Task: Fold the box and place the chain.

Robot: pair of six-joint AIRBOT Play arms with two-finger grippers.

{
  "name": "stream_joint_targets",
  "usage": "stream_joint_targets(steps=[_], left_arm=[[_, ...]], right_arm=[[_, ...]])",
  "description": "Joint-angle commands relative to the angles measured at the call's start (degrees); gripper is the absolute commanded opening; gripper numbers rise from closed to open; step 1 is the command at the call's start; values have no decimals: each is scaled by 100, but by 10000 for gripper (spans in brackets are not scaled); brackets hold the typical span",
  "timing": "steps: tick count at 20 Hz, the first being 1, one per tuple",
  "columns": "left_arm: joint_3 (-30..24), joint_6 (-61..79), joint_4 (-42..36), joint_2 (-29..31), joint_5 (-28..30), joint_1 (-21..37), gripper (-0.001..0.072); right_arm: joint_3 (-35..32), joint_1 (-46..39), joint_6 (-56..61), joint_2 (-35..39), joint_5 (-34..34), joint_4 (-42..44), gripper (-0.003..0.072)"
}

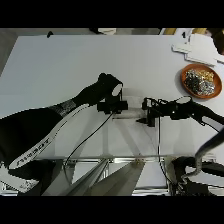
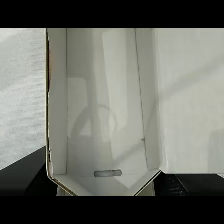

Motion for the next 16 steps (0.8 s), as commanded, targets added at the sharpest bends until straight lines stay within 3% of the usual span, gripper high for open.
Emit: stream_joint_targets(steps=[1,5,9,16], left_arm=[[15,-90,76,-127,17,-37,256],[70,199,59,-267,-142,-72,243],[691,382,87,-588,-815,-72,206],[791,50,74,-654,-782,-28,206]], right_arm=[[2,0,0,-2,7,0,400],[2,0,0,-2,7,0,400],[2,0,0,-2,4,0,400],[2,0,0,-2,4,0,400]])
